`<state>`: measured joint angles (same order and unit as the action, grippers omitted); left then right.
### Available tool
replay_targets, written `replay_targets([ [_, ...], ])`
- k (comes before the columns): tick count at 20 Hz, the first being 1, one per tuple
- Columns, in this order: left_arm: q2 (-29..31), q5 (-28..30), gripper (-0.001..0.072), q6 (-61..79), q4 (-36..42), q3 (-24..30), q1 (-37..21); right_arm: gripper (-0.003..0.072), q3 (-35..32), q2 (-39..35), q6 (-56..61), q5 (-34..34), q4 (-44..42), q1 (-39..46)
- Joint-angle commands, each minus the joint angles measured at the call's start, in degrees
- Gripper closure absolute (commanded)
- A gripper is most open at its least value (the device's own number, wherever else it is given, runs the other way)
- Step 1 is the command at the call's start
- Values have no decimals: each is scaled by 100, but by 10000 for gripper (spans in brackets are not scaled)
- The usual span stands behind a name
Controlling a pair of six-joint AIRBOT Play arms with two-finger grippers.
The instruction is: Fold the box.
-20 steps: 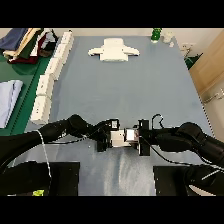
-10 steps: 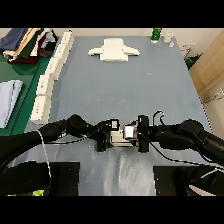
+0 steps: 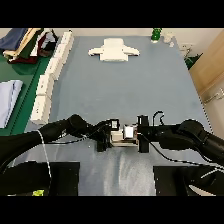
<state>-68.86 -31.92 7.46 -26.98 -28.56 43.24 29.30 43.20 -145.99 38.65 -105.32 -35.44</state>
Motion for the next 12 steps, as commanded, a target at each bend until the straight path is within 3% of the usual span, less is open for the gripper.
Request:
replay_targets([
  [1,4,0,187,2,-2,0,-2,428,2,4,0,120,-63,-4],
  [3,4,0,187,2,-2,0,-2,534,2,4,2,205,-173,-4],
  [12,4,0,187,2,0,0,-2,534,2,20,2,245,-249,-4],
])
